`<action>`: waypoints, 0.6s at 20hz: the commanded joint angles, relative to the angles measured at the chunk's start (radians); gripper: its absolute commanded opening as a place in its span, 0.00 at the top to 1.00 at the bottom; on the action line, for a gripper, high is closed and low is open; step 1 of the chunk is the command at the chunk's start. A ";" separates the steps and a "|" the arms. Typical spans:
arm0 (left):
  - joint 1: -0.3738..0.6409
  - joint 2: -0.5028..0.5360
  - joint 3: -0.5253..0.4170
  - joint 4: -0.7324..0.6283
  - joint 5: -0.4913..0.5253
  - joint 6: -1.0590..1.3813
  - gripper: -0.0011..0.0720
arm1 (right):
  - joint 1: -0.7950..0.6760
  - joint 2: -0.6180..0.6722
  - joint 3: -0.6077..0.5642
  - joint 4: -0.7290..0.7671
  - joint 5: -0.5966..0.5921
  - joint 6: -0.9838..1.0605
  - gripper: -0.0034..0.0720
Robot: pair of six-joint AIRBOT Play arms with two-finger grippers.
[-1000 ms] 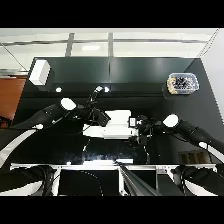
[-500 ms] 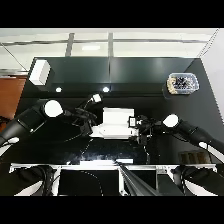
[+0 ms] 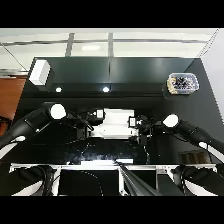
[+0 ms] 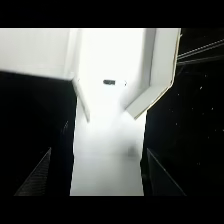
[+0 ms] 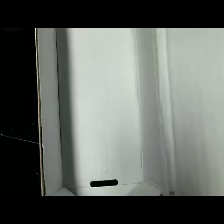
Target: Fold the box and place the chain.
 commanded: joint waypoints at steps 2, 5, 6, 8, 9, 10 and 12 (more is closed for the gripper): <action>-0.032 -0.061 -0.003 -0.125 0.026 0.161 0.06 | -0.001 0.000 0.001 0.000 0.000 0.000 0.63; -0.038 -0.069 -0.003 -0.137 0.033 0.161 0.43 | -0.001 0.000 0.001 0.000 0.000 0.000 0.63; -0.038 -0.069 -0.003 -0.140 0.039 0.161 0.55 | -0.001 0.000 0.001 0.000 0.000 0.000 0.63; -0.038 -0.069 -0.003 -0.147 0.041 0.161 0.65 | -0.001 0.000 0.001 0.000 0.000 0.000 0.63; -0.038 -0.069 -0.003 -0.171 0.037 0.160 0.66 | -0.001 0.000 0.001 0.000 0.000 0.000 0.63; -0.038 -0.069 -0.003 -0.199 0.037 0.161 0.66 | -0.001 0.000 0.001 0.000 0.000 0.000 0.63; -0.038 -0.069 -0.003 -0.239 0.046 0.160 0.66 | -0.001 0.000 0.001 0.000 0.000 0.000 0.63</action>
